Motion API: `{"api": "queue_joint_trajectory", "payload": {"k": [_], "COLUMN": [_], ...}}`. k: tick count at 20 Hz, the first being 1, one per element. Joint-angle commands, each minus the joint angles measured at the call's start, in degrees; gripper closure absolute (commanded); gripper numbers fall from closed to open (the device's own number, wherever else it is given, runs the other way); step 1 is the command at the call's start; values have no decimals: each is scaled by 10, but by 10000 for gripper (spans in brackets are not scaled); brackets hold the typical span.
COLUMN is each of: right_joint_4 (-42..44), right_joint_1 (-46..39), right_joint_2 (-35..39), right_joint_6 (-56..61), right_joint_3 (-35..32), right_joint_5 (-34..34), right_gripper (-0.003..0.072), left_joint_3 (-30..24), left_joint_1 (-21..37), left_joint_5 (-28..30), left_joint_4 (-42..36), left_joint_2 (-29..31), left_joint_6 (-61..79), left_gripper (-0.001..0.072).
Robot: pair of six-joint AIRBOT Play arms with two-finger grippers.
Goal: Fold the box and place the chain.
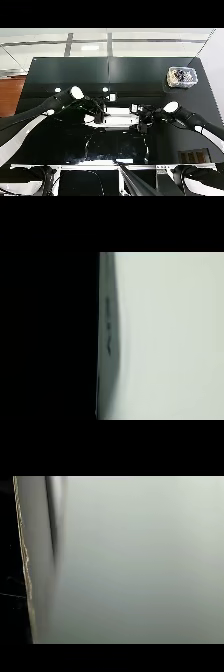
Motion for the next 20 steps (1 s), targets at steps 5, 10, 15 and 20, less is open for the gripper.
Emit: {"api": "queue_joint_trajectory", "payload": {"k": [5, 10, 15, 20], "right_joint_4": [1, 0, -6, -9], "right_joint_1": [0, 0, 3, 3], "right_joint_2": [0, 0, 0, 0], "right_joint_6": [0, 0, 0, -1], "right_joint_3": [0, 0, 0, 0], "right_joint_5": [-2, -1, 2, 5], "right_gripper": [206, 205, 205, 368], "left_joint_3": [0, 0, -2, -88], "left_joint_1": [4, 48, 113, 101], "left_joint_5": [-3, -84, -274, -287], "left_joint_4": [9, 157, 172, -137], "left_joint_2": [33, 121, 158, 150], "left_joint_6": [-48, -202, -445, -360], "left_gripper": [-8, -7, 148, 684]}}
